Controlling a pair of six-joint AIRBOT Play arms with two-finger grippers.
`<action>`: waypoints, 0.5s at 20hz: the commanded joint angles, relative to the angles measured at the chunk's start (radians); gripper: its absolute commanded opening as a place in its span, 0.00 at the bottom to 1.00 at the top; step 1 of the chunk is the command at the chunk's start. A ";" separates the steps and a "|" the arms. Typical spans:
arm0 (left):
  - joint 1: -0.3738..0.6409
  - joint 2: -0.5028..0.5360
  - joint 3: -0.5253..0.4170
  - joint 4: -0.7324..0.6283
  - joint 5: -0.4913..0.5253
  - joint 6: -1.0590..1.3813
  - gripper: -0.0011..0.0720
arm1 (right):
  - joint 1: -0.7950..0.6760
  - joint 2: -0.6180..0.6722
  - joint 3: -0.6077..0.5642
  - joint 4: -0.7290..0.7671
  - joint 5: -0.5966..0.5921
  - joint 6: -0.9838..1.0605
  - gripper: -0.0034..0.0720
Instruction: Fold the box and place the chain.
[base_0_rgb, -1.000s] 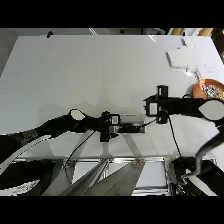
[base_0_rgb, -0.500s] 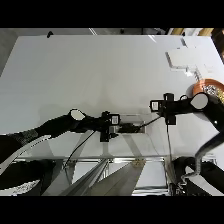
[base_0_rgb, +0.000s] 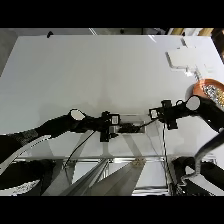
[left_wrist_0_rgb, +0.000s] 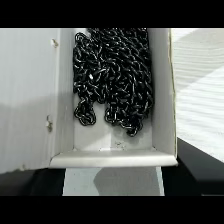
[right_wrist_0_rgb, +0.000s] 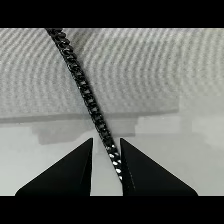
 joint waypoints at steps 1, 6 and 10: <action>0.000 0.000 0.000 0.000 0.000 0.000 0.49 | 0.006 -0.030 -0.001 0.023 -0.009 -0.008 0.27; 0.000 0.000 0.000 0.000 0.000 0.000 0.49 | 0.014 -0.033 -0.001 0.023 -0.004 -0.007 0.22; 0.000 0.000 0.000 0.000 0.000 0.000 0.49 | 0.015 0.009 -0.001 0.016 0.069 0.029 0.07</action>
